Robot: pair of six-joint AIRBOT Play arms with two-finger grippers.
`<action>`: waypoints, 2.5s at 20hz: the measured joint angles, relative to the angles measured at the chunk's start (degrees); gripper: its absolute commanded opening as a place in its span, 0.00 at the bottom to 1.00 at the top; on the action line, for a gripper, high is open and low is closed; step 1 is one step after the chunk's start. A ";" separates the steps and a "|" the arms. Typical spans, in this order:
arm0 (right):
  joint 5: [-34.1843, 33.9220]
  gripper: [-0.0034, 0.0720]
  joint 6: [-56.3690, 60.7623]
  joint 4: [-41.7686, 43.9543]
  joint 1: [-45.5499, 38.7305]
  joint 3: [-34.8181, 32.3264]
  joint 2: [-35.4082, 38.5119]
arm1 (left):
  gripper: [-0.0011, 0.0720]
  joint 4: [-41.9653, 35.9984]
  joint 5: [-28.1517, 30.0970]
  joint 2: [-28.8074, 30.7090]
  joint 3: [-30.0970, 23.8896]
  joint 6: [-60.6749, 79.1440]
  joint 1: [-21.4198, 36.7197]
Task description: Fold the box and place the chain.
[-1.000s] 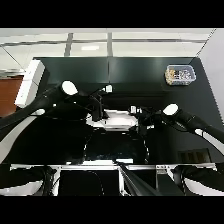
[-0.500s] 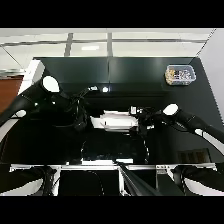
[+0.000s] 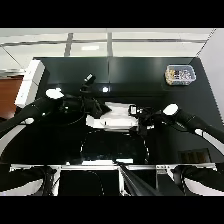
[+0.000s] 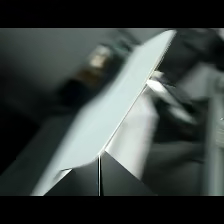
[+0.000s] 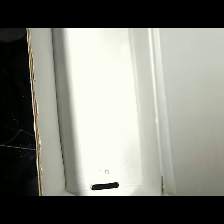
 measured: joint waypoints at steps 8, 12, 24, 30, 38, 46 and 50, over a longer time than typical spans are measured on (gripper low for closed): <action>-0.02 0.30 0.00 0.04 0.00 0.00 0.00 | 0.05 17.92 3.72 -9.94 7.43 -15.10 -1.29; 0.15 0.30 -0.11 0.00 0.04 0.00 0.00 | 0.05 20.52 0.50 -11.96 8.79 -16.37 -1.03; -0.07 0.30 -0.02 0.04 0.04 0.00 0.00 | 0.06 26.71 -7.76 9.01 5.14 -10.97 5.88; -0.07 0.30 -0.02 0.04 0.04 0.00 0.00 | 1.00 27.21 -1.25 11.41 -6.99 16.79 2.91; -0.09 0.30 -0.02 0.04 0.04 0.00 0.00 | 0.96 27.30 6.03 4.94 -6.62 24.04 -1.22; -0.09 0.30 -0.02 0.04 0.04 0.00 0.00 | 0.43 24.15 4.28 2.80 -5.20 24.44 -3.21; -0.09 0.30 -0.02 0.04 0.04 0.00 0.00 | 0.23 20.22 4.92 2.47 -5.14 24.46 -4.57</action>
